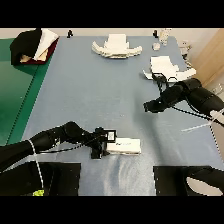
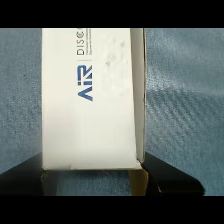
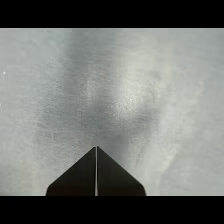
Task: Fold the box.
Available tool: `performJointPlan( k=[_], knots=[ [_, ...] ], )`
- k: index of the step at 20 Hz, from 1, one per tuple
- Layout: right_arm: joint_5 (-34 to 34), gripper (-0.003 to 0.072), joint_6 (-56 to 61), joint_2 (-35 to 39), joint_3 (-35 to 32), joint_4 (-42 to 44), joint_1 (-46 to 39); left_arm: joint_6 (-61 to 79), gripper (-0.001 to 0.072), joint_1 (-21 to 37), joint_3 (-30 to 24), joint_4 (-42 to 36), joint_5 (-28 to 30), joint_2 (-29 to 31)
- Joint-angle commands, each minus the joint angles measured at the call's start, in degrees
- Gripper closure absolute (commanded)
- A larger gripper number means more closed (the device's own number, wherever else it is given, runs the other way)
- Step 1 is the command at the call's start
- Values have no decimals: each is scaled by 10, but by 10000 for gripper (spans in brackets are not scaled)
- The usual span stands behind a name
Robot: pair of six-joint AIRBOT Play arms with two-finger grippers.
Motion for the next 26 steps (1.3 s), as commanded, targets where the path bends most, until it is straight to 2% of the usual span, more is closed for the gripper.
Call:
performJointPlan(
  k=[1, 6, 11, 16, 18, 22, 24, 26],
  knots=[
    [7, 683, -130, -6, 2, 37, -4, 0, 314, 0, 0, 0, 0, 0],
    [19, 683, -269, 0, 2, 97, -2, 0, 314, 0, 0, 0, 1, 0],
    [21, 682, -269, 1, 2, 93, -2, -15, 314, 2, 0, -9, 2, 0],
    [21, 682, -269, 1, 2, 93, -2, -150, 314, 41, 0, -5, -7, 31],
    [21, 682, -269, 1, 2, 93, -2, -217, 315, 80, 0, 22, -16, 68],
    [21, 682, -269, 1, 2, 93, -2, -445, 314, 221, 8, 191, -20, 133],
    [21, 682, -269, 1, 2, 93, -2, -498, 314, 310, 33, 250, -19, 129],
    [21, 682, -269, 1, 2, 93, -2, -505, 314, 393, 75, 262, -12, 96]
  ],
)
